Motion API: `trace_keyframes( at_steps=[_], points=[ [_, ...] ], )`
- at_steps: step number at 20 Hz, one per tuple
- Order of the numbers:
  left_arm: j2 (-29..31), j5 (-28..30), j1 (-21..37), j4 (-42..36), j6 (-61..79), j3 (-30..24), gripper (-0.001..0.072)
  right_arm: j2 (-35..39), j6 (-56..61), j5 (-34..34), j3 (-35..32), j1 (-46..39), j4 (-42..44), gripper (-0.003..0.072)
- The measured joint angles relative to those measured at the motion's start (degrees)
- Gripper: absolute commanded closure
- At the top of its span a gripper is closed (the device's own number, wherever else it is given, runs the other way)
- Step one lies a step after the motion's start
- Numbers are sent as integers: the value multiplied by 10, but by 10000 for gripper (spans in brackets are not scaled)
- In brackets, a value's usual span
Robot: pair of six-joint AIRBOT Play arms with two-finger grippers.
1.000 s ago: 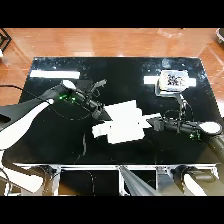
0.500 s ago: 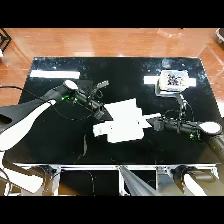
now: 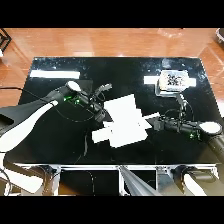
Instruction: Fold the box and place the chain.
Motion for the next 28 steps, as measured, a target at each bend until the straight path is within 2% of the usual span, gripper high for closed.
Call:
trace_keyframes(
  at_steps=[5,9,12,14,17,21,24,28],
  points=[
    [0,-30,6,16,0,13,691,0,17,29,27,-31,-35,-18],
    [15,-38,11,42,0,30,695,0,28,103,104,-104,-110,-18],
    [54,-10,-1,107,0,25,696,0,32,139,158,-156,-153,-17],
    [100,25,-17,144,2,-2,695,0,32,147,179,-178,-162,-17],
    [191,121,-37,172,29,-81,689,0,34,141,193,-193,-161,-19],
    [292,252,-47,103,157,-209,688,0,9,155,199,-176,-174,-18],
    [308,299,-50,71,248,-256,688,0,-7,159,197,-132,-212,-18],
    [295,323,-52,54,296,-275,688,-2,-45,160,176,-59,-247,-18]
  ],
)
